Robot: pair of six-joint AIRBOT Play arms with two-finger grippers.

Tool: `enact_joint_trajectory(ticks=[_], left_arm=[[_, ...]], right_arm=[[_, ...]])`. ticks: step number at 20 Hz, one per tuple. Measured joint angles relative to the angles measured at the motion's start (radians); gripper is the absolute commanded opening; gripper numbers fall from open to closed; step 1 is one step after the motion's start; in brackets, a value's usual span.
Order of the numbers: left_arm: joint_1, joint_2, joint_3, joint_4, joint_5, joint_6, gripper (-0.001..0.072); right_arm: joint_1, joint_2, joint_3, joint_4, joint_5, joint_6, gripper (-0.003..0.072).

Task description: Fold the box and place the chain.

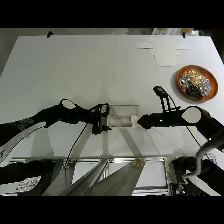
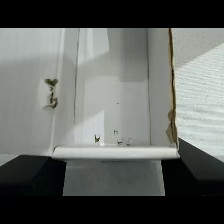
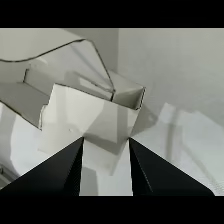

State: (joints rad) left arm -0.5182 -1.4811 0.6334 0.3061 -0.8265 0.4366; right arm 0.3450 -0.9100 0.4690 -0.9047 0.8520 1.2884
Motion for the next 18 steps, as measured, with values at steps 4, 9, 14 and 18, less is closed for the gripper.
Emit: enact_joint_trajectory(ticks=[4, 9, 14, 18], left_arm=[[0.0, 0.0, 0.0, 0.0, 0.0, 0.0, 0.0221], [0.0, 0.0, 0.0, 0.0, 0.0, 0.0, 0.0221], [0.0, 0.0, 0.0, 0.0, 0.0, 0.0, 0.0221], [0.0, 0.0, 0.0, 0.0, 0.0, 0.0, 0.0221]], right_arm=[[0.08, -0.002, 0.0, -0.056, -0.041, 0.079, 0.0347], [0.125, -0.022, 0.02, -0.124, -0.072, 0.192, 0.0347], [0.198, -0.153, 0.127, -0.288, -0.003, 0.374, 0.0347], [0.276, -0.243, 0.213, -0.36, 0.028, 0.475, 0.0345]])
